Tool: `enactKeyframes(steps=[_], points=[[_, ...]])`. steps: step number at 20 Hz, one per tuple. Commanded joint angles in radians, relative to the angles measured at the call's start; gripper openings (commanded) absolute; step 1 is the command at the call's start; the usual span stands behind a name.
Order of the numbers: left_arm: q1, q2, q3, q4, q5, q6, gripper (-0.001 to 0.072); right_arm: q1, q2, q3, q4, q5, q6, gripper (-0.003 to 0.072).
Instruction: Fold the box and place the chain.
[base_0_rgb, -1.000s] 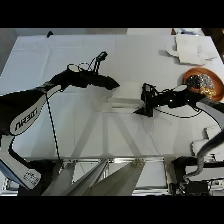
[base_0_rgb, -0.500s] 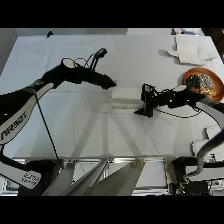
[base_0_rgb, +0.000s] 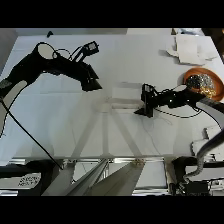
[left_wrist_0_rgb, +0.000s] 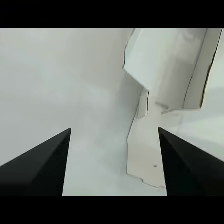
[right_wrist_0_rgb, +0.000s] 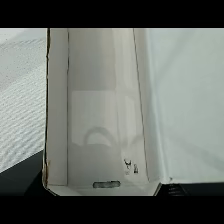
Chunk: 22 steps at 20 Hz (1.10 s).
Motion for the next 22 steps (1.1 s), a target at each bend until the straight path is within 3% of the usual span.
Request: enactKeyframes(steps=[1, 5, 11, 16, 17, 18, 19, 22], points=[[-0.018, 0.0, -0.027, 0.031, 0.001, 0.212, 0.0638, 0.0, 0.0, 0.0, 0.001, 0.001, 0.0, 0.0503], [-0.051, -0.037, -0.093, 0.018, -0.031, 0.465, 0.0638, 0.0, 0.0, 0.0, 0.001, 0.001, 0.0, 0.0503], [-0.107, -0.153, -0.108, -0.043, -0.035, 0.479, 0.0633, 0.0, 0.0, 0.0, 0.001, 0.001, 0.0, 0.0503], [-0.131, -0.171, -0.108, -0.051, -0.026, 0.478, 0.062, 0.0, 0.0, 0.0, 0.001, 0.001, 0.0, 0.0503], [-0.132, -0.171, -0.108, -0.051, -0.032, 0.478, 0.0565, 0.0, 0.0, 0.0, 0.001, 0.001, 0.0, 0.0503], [-0.135, -0.171, -0.108, -0.05, -0.045, 0.479, 0.0451, 0.0, 0.0, 0.0, 0.001, 0.001, 0.0, 0.0503], [-0.136, -0.171, -0.108, -0.051, -0.054, 0.479, 0.0413, 0.0, 0.0, 0.0, 0.001, 0.001, 0.0, 0.0503], [-0.136, -0.172, -0.108, -0.051, -0.052, 0.479, 0.0413, 0.0, 0.0, 0.0, 0.001, 0.001, 0.0, 0.0503]])
